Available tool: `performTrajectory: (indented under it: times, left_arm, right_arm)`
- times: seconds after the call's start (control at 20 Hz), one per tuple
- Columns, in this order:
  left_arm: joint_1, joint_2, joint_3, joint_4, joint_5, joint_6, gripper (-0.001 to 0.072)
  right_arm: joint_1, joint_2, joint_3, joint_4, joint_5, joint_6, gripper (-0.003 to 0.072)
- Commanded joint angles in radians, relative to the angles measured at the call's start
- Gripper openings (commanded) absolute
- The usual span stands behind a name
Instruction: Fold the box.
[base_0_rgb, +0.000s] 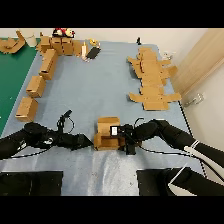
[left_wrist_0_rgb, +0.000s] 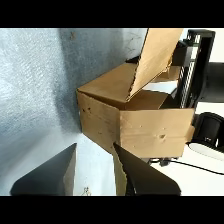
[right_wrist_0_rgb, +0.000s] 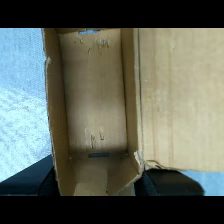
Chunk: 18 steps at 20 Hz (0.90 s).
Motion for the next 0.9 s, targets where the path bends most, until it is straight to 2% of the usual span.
performTrajectory:
  times: [0.0,0.4,0.85]
  left_arm:
    - [-0.001,0.000,0.000,-0.004,-0.034,-0.002,0.0351]
    - [-0.001,0.000,0.000,-0.048,-0.022,0.002,0.0351]
    - [-0.001,0.000,0.001,-0.105,-0.089,0.064,0.0352]
  right_arm:
    - [0.000,0.000,0.000,0.000,0.000,0.000,0.0503]
    - [0.000,0.000,0.000,0.000,0.000,0.000,0.0503]
    - [0.000,0.000,0.000,0.000,0.000,0.000,0.0503]
